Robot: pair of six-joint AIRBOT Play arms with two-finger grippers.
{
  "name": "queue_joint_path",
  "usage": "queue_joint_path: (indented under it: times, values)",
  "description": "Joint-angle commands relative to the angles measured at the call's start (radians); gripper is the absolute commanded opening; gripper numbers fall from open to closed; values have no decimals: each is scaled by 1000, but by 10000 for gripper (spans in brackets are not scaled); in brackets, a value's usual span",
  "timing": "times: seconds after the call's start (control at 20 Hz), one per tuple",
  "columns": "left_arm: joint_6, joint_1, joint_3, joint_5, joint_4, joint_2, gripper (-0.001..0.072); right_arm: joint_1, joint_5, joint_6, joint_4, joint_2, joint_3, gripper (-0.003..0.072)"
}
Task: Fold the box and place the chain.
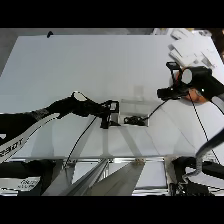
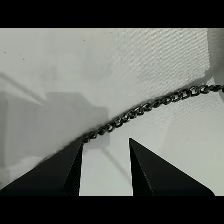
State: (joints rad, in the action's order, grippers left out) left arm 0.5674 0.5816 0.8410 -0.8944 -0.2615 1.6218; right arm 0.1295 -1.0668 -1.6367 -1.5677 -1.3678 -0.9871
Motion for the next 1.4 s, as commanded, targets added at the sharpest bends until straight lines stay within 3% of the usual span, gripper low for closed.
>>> queue_joint_path:
  times: [0.0, 0.45, 0.5, 0.55, 0.65, 0.7, 0.9, 1.1, 1.35]
  values:
    - [0, 0, 1, 0, 0, 0, 85, -1, 39, -35, -19, -34, 23, 310]
    - [0, 0, 1, 0, 0, 0, 85, 0, 59, -42, -14, -81, 53, 291]
    - [0, 0, 1, 0, 0, 0, 85, 0, 61, -42, -14, -83, 56, 270]
    - [0, 0, 1, 0, 0, 0, 85, 0, 63, -41, -14, -83, 58, 180]
    - [0, 0, 1, 0, 0, 0, 85, 7, 61, -36, -14, -82, 58, 124]
    - [0, 0, 1, 0, 0, 0, 85, 17, 53, -26, -14, -82, 59, 15]
    - [0, 0, 1, 0, 0, 0, 85, 79, 41, -9, -18, -53, 59, 17]
    - [0, 0, 1, 0, 0, 0, 85, 146, -2, 6, -19, 58, 59, 17]
    - [0, 0, 1, 0, 0, 0, 85, 232, -151, 18, -2, 321, 59, 17]
